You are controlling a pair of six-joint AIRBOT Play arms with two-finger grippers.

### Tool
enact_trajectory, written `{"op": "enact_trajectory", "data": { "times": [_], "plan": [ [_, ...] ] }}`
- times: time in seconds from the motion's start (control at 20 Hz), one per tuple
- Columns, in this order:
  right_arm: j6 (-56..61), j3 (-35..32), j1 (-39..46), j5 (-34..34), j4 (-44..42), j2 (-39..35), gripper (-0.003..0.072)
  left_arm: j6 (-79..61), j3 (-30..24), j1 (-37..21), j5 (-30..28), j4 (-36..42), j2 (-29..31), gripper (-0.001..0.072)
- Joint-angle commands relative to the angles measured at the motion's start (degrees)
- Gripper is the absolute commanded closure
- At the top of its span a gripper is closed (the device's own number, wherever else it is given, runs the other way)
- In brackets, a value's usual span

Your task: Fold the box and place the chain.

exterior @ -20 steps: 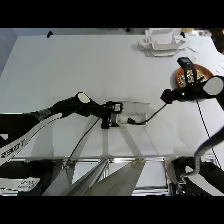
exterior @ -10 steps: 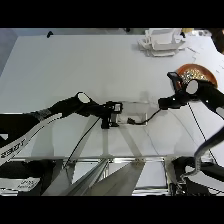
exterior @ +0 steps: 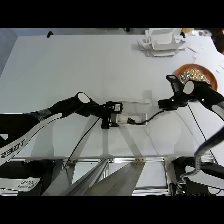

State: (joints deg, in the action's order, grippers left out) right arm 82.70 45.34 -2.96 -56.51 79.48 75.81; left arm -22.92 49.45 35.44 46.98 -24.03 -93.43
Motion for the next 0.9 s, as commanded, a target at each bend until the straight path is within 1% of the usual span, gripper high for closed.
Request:
{"op": "enact_trajectory", "data": {
  "times": [0.0,0.1,0.2,0.35,0.5,0.65,0.8,0.85],
  "plan": [
    [-0.1,0.1,0.0,-4.0,0.2,-6.4,0.0674,0.0,0.0,0.0,0.0,0.0,0.0,0.0666],
    [-0.2,0.1,0.0,-7.1,-1.9,-12.9,0.0674,0.0,0.0,0.0,0.0,0.0,0.0,0.0666],
    [-1.2,0.1,0.0,-10.8,-7.0,-19.6,0.0674,0.0,0.0,0.0,0.0,0.0,0.0,0.0666],
    [-6.0,0.1,0.0,-15.1,-18.7,-29.1,0.0674,0.0,0.0,0.0,0.0,0.0,0.0,0.0666],
    [-8.2,0.1,0.0,-17.8,-29.1,-36.1,0.0674,0.0,0.0,0.0,0.0,0.0,0.0,0.0666],
    [-9.8,0.1,0.0,-16.7,-37.5,-39.7,0.0674,0.0,0.0,0.0,0.0,0.0,0.0,0.0666],
    [-14.6,0.1,-0.7,-14.9,-46.1,-39.9,0.0674,0.0,0.0,0.0,0.1,0.0,0.0,0.0666],
    [-16.5,0.1,-2.1,-13.5,-46.9,-39.8,0.0674,0.0,0.0,0.0,0.1,0.0,0.0,0.0666]
  ]
}}
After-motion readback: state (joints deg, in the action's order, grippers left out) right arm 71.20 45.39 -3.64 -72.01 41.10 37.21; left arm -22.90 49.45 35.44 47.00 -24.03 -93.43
